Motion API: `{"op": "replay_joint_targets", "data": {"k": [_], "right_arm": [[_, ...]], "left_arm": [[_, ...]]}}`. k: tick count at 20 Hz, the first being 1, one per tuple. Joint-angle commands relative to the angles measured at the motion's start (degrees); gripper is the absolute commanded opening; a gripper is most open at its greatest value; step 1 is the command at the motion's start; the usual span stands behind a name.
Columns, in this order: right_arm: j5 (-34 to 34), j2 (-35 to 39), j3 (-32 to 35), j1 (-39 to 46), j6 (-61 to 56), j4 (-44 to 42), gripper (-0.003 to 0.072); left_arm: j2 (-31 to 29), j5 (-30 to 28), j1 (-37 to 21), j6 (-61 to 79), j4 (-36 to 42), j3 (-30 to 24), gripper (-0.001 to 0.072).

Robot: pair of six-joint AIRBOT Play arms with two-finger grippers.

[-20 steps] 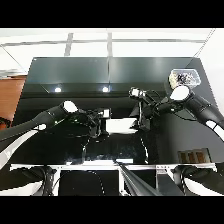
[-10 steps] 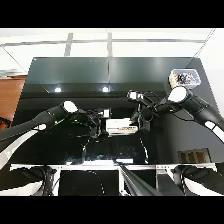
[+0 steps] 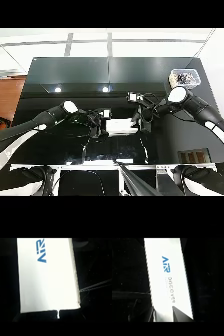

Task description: Fold the box and place the chain.

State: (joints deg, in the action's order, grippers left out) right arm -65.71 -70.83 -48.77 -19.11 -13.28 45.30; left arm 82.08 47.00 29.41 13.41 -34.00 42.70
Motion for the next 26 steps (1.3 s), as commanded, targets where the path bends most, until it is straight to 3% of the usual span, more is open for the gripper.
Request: {"op": "replay_joint_targets", "data": {"k": [1, 13, 18, 19, 21, 23, 26], "right_arm": [[0.1, 0.0, 0.0, 0.0, 0.0, -0.2, 0.0284], [-0.3, 0.0, 1.9, 0.0, -1.6, -0.6, 0.0277], [-6.9, 3.2, 0.7, 2.0, -11.2, -0.7, 0.0276], [-8.7, 4.4, 0.7, 3.3, -15.8, -0.7, 0.0233], [-14.4, 5.4, 0.7, 6.3, -24.9, -0.8, 0.0011], [-17.9, 5.4, 2.6, 8.5, -31.8, -3.8, 0.0004], [-15.0, 5.2, 8.4, 10.4, -29.9, -21.7, 0.0005]], "left_arm": [[0.0, 0.0, 0.0, 0.0, 0.0, 0.0, 0.039], [0.0, 0.0, 0.0, 0.0, 0.0, 0.0, 0.039], [0.0, 0.0, 0.0, 0.0, 0.0, 0.0, 0.039], [0.0, 0.0, 0.0, 0.0, 0.0, 0.0, 0.039], [0.0, 0.0, 0.0, 0.0, 0.0, 0.0, 0.039], [0.0, 0.0, 0.0, 0.0, 0.0, 0.0, 0.039], [0.0, 0.0, 0.0, 0.0, 0.0, 0.0, 0.039]]}}
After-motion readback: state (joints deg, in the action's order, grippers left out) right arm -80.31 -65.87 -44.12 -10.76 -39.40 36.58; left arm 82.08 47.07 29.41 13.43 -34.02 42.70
